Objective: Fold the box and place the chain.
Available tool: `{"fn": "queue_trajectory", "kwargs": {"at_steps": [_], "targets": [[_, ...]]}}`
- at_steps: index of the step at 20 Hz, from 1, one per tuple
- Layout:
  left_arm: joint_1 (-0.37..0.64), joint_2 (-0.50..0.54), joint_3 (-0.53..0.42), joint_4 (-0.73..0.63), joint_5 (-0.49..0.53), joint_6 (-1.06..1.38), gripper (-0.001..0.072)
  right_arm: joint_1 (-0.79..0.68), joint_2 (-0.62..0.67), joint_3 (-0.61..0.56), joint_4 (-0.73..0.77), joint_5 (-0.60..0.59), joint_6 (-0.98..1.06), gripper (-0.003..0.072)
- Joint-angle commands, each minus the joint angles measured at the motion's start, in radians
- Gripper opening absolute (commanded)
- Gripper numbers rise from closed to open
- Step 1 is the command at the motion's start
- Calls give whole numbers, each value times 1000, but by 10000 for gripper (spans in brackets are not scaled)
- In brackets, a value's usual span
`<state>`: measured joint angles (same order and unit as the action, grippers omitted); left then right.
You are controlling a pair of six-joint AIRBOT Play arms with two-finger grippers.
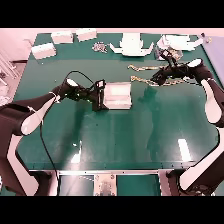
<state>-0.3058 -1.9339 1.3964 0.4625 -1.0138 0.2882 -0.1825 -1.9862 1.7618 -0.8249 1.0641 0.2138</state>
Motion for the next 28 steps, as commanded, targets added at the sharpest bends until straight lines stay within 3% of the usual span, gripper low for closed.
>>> {"fn": "queue_trajectory", "kwargs": {"at_steps": [1,19,24,25,28], "targets": [[1,0,0,0,0,0,469,-1,-91,118,34,98,-43,355],[1,0,0,0,1,0,469,2,-166,150,8,101,-92,345],[1,0,0,0,0,0,469,35,-165,163,-79,112,-63,165],[1,0,0,0,0,0,469,43,-165,166,-94,109,-57,75],[1,0,0,0,1,0,469,64,-165,173,-150,96,-27,12]]}}
